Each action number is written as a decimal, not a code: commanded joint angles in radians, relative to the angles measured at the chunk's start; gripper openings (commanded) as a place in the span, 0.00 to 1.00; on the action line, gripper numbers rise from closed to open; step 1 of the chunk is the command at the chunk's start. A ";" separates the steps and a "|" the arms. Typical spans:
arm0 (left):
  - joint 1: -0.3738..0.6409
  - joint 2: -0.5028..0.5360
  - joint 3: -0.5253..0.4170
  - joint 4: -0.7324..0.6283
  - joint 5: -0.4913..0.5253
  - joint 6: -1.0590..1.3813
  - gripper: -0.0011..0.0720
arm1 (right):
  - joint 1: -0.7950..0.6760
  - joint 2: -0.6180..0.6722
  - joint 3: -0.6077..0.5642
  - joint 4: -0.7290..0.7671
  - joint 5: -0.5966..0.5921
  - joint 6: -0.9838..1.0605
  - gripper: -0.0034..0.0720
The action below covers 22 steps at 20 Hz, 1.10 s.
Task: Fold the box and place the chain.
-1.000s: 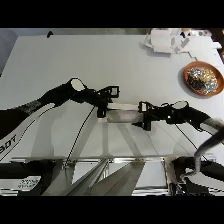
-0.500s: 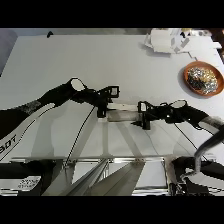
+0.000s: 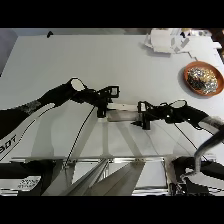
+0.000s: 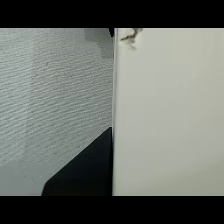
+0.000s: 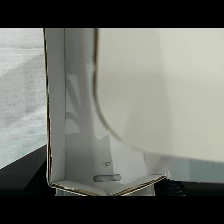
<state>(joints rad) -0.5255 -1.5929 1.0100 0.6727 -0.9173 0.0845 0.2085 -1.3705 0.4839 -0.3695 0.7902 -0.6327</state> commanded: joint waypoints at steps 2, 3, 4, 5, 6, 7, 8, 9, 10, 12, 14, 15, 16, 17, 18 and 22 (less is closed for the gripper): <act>0.000 0.000 0.000 0.000 0.001 0.000 0.03 | -0.001 -0.001 0.001 0.000 -0.001 0.002 0.53; 0.000 0.000 0.000 0.000 0.000 0.000 0.03 | -0.001 -0.001 0.001 0.000 -0.001 0.002 0.53; 0.000 0.000 0.000 0.000 0.001 0.000 0.03 | -0.001 -0.001 0.001 0.000 -0.001 0.002 0.53; 0.000 0.000 0.000 -0.007 0.000 0.000 0.03 | -0.001 -0.001 0.001 0.000 -0.001 0.002 0.53; -0.001 0.000 0.000 -0.027 0.000 0.001 0.02 | -0.001 -0.001 0.001 0.000 -0.001 0.002 0.53; -0.004 0.000 0.000 -0.047 0.005 0.002 0.02 | -0.001 -0.001 0.001 0.000 -0.001 0.002 0.53; -0.006 0.000 0.000 -0.047 0.036 0.005 0.03 | -0.001 -0.001 0.001 0.000 -0.001 0.002 0.53; -0.006 0.000 0.000 -0.047 0.052 -0.006 0.03 | -0.001 -0.001 0.001 0.000 -0.001 0.002 0.53; -0.004 0.000 0.000 -0.045 0.053 -0.016 0.03 | -0.001 -0.001 0.001 0.000 -0.001 0.002 0.53; -0.004 0.000 0.000 -0.044 0.049 -0.030 0.02 | -0.001 -0.001 0.001 0.000 -0.001 0.002 0.53; -0.004 0.007 0.000 -0.043 0.045 -0.047 0.03 | -0.001 -0.001 0.001 0.000 -0.001 0.002 0.53; -0.004 0.017 0.000 -0.037 0.045 -0.061 0.13 | -0.001 -0.001 0.001 0.000 -0.001 0.002 0.53; -0.004 0.032 0.000 -0.016 0.045 -0.070 0.37 | -0.001 -0.001 0.001 0.000 -0.001 0.002 0.53; -0.003 0.051 0.000 0.016 0.045 -0.103 0.49 | -0.001 -0.001 0.001 0.000 -0.001 0.002 0.53; -0.003 0.072 0.000 0.060 0.045 -0.142 0.49 | -0.001 -0.001 0.001 0.000 -0.001 0.002 0.53; -0.004 0.177 0.000 0.278 -0.074 -0.331 0.50 | -0.001 -0.001 0.001 0.000 -0.001 0.002 0.53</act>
<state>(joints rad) -0.5297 -1.4796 1.0088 0.7998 -0.9077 -0.1081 0.2085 -1.3712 0.4839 -0.3695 0.7868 -0.6323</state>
